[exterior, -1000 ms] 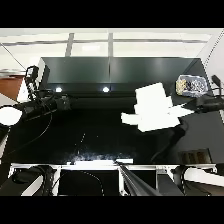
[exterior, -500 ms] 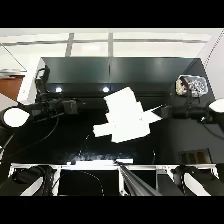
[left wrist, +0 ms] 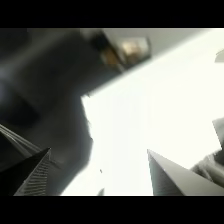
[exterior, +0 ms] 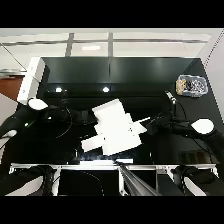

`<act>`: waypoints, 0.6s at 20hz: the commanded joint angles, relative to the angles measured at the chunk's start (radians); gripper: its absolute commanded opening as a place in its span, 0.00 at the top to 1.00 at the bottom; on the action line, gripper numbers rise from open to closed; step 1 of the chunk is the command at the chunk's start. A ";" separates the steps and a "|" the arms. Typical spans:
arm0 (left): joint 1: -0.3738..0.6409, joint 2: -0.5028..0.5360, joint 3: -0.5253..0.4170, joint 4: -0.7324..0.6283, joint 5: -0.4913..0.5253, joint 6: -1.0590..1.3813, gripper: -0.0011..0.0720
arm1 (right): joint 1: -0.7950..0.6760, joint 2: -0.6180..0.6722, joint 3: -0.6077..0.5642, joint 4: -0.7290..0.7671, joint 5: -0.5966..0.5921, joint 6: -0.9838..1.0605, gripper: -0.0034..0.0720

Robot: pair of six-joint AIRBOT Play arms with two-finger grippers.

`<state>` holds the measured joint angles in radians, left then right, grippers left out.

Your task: Fold the box and place the chain.

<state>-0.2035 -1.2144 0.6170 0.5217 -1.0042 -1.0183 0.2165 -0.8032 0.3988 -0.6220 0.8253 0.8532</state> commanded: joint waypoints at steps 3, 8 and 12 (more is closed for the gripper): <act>-0.031 -0.216 0.006 -0.200 -0.146 0.294 0.03 | 0.016 0.005 -0.009 0.000 -0.019 0.003 0.89; -0.077 -0.254 0.009 -0.287 -0.168 0.557 0.05 | 0.016 0.005 -0.009 -0.003 -0.019 0.003 0.89; -0.077 -0.271 0.029 -0.207 -0.214 0.628 0.32 | 0.016 0.005 -0.009 -0.006 -0.019 0.003 0.89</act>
